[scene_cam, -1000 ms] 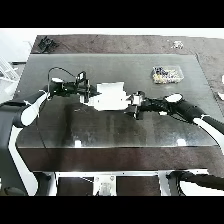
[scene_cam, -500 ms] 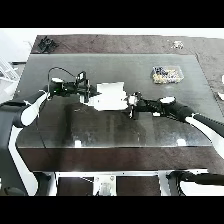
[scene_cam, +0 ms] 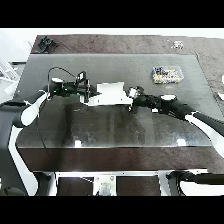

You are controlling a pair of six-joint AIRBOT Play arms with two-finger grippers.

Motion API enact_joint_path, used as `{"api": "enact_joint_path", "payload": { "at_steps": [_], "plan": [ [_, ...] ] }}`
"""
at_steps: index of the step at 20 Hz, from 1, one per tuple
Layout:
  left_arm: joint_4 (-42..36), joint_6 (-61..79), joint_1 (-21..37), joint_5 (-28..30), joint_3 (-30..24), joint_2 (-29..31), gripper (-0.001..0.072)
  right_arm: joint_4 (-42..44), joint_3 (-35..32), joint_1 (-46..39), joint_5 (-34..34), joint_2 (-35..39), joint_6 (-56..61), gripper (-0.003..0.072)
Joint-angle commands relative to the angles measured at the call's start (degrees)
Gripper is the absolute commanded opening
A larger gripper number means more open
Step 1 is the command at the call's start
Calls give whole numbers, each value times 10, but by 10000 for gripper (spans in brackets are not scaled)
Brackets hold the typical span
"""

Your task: Fold the box and place the chain.

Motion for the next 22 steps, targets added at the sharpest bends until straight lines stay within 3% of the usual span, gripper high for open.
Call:
{"api": "enact_joint_path", "payload": {
  "at_steps": [1,7,14,22],
  "plan": [
    [0,0,0,0,0,0,20,7,19,-4,-5,-3,1,695],
    [2,0,0,0,0,0,20,-15,65,-40,75,-45,52,696],
    [2,0,0,-1,0,0,20,-163,181,-70,222,-132,190,695],
    [2,0,0,-2,0,0,20,-201,249,-71,304,-182,197,696]
  ]
}}
